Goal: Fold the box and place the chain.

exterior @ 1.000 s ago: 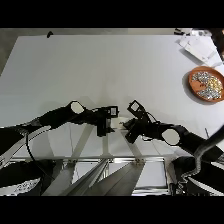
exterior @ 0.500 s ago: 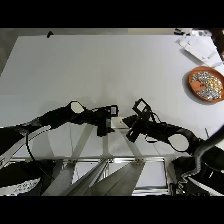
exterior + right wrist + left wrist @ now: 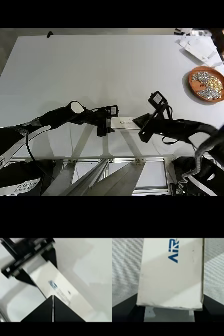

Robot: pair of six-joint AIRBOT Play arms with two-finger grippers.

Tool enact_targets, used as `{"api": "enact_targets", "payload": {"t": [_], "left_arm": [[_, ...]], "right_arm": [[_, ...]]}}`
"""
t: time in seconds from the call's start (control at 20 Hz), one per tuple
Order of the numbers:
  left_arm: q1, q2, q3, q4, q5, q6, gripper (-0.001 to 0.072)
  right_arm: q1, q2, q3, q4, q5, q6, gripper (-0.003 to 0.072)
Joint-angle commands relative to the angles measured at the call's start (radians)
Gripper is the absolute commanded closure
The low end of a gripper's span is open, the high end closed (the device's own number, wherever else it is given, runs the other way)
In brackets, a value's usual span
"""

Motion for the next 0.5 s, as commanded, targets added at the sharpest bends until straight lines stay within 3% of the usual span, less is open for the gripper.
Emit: {"api": "enact_targets", "payload": {"t": [0.0, 0.1, 0.2, 0.45], "left_arm": [[0.0, 0.0, 0.0, 0.0, -0.003, 0.0, 0.0395], [0.0, 0.0, 0.0, 0.0, -0.002, 0.0, 0.0395], [0.0, 0.0, 0.0, 0.0, -0.004, 0.0, 0.0395], [0.0, 0.0, 0.0, 0.0, -0.007, 0.0, 0.0395]], "right_arm": [[-0.221, -0.003, 0.134, -0.263, 0.434, 0.105, 0.0672], [-0.38, -0.028, 0.201, -0.354, 0.56, 0.103, 0.0673], [-0.559, -0.069, 0.24, -0.355, 0.639, 0.109, 0.0674], [-0.863, -0.226, 0.244, -0.22, 0.571, 0.062, 0.0673]]}}
